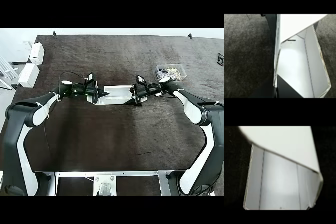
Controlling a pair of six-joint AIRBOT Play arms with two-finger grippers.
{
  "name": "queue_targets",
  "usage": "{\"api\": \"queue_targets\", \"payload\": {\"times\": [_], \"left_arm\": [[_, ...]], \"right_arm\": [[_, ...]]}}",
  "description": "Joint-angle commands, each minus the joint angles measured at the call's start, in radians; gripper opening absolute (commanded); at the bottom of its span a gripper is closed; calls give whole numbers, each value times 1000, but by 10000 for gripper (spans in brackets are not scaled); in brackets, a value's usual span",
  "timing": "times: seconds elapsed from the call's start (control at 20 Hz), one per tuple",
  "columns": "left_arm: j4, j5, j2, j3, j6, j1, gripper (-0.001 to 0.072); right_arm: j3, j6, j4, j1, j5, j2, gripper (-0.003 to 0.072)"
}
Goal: Fold the box and place the chain.
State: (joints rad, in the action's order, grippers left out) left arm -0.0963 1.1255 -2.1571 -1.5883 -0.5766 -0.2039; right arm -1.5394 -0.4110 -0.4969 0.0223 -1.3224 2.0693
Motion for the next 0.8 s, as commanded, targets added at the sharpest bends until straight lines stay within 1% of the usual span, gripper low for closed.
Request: {"api": "queue_targets", "payload": {"times": [0.0,0.55,0.6,0.65,0.7,0.75], "left_arm": [[0,0,0,0,0,1,22],[0,0,0,0,0,1,22],[0,0,0,0,0,1,22],[0,0,0,0,0,1,22],[0,0,0,0,0,1,23],[0,0,0,0,0,1,22]], "right_arm": [[-3,-20,-16,3,5,0,623],[-4,-62,-17,13,14,3,621],[-4,-69,-17,13,16,5,599],[-4,-71,-18,13,18,8,513],[-4,-72,-17,13,17,11,404],[-4,-72,-17,13,17,13,406]]}}
